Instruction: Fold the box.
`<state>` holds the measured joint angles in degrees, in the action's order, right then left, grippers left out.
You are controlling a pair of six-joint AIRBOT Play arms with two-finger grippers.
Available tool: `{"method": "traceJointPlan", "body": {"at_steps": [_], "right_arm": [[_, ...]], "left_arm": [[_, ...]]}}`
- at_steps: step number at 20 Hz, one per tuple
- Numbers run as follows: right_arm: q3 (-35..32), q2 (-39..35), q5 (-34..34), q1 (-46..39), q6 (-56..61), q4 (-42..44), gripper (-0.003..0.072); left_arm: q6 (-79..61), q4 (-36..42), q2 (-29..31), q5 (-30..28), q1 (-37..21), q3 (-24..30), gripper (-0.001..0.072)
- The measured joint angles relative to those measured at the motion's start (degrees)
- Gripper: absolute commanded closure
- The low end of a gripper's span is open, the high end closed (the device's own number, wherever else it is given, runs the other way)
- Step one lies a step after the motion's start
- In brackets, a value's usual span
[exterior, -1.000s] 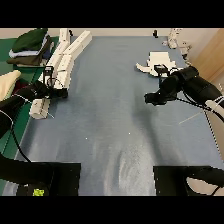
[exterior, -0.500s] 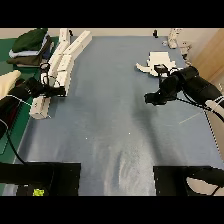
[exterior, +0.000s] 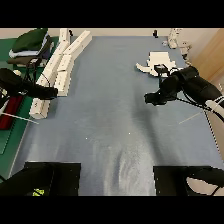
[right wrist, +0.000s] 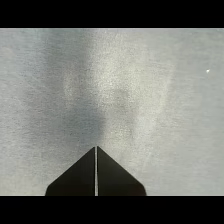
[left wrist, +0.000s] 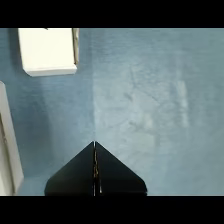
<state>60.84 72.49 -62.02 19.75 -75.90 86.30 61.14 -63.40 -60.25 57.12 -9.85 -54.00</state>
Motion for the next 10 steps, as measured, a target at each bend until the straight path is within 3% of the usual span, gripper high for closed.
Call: {"method": "traceJointPlan", "body": {"at_steps": [5, 10], "right_arm": [[0.0, 0.0, 0.0, 0.0, 0.0, 0.0, 0.0664], [0.0, 0.0, 0.0, 0.0, 0.0, 0.0, 0.0664]], "left_arm": [[5.4, 1.3, 8.0, 6.3, 5.8, 3.0, 0.0698], [13.5, 1.6, 14.4, 2.2, 16.9, 13.3, 0.0695]]}}
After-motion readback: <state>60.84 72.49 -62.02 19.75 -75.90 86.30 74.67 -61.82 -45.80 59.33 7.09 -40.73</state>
